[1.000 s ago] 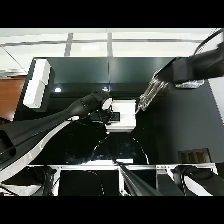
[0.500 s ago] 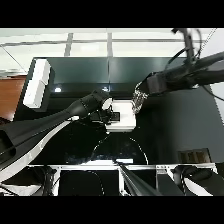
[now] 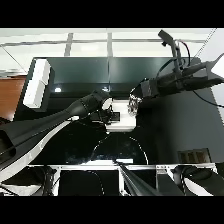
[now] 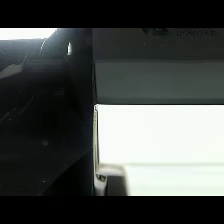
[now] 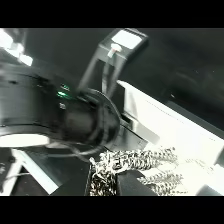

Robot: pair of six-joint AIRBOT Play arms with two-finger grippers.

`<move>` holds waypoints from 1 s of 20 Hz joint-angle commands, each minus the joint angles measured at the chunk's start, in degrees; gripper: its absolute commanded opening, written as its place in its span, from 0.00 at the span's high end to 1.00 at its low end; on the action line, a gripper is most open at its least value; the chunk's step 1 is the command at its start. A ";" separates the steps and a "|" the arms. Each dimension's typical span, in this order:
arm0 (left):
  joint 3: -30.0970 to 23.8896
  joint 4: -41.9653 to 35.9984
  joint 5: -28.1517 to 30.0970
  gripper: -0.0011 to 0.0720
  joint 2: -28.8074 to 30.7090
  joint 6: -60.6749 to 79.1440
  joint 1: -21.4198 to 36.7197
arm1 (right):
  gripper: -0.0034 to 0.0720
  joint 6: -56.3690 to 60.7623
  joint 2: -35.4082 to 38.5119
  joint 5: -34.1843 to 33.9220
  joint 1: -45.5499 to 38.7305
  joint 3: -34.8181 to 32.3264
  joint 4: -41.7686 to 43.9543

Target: Fold the box and place the chain.

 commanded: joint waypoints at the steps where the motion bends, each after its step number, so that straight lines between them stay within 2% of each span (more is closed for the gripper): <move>1: -0.02 0.00 0.04 0.95 -0.02 0.00 0.02 | 0.94 -0.22 0.04 2.99 -0.35 2.08 0.98; 3: -0.02 0.04 0.04 0.95 -0.02 0.00 0.02 | 0.94 -0.09 -0.07 2.86 0.37 -0.48 -2.82; 5: -0.02 0.04 0.09 0.95 -0.02 0.00 0.02 | 0.94 0.44 -0.07 0.35 0.33 -6.27 -3.19; 9: -0.02 0.02 0.07 0.95 -0.02 0.00 0.00 | 0.93 0.68 -0.92 -10.64 1.38 -16.90 -2.08; 12: -0.02 0.00 0.02 0.95 -0.02 0.00 0.00 | 0.93 0.81 -4.04 -16.70 3.30 -18.80 -1.99; 14: -0.02 0.02 0.00 0.95 -0.02 0.00 0.02 | 0.92 0.79 -6.51 -18.23 4.46 -18.80 -2.05; 16: -0.02 0.02 0.07 0.95 -0.02 0.00 0.02 | 0.72 0.98 -7.52 -17.75 4.50 -18.80 -2.29; 17: -0.02 0.02 0.07 0.95 -0.02 0.00 0.02 | 0.66 1.01 -7.48 -17.46 4.42 -18.73 -2.93; 18: -0.02 0.04 0.09 0.95 -0.02 0.00 0.02 | 0.43 1.38 -7.39 -16.61 3.82 -18.58 -3.63; 20: -0.02 0.02 0.09 0.95 -0.02 0.00 0.02 | 0.39 1.42 -7.28 -12.68 0.66 -17.59 -4.04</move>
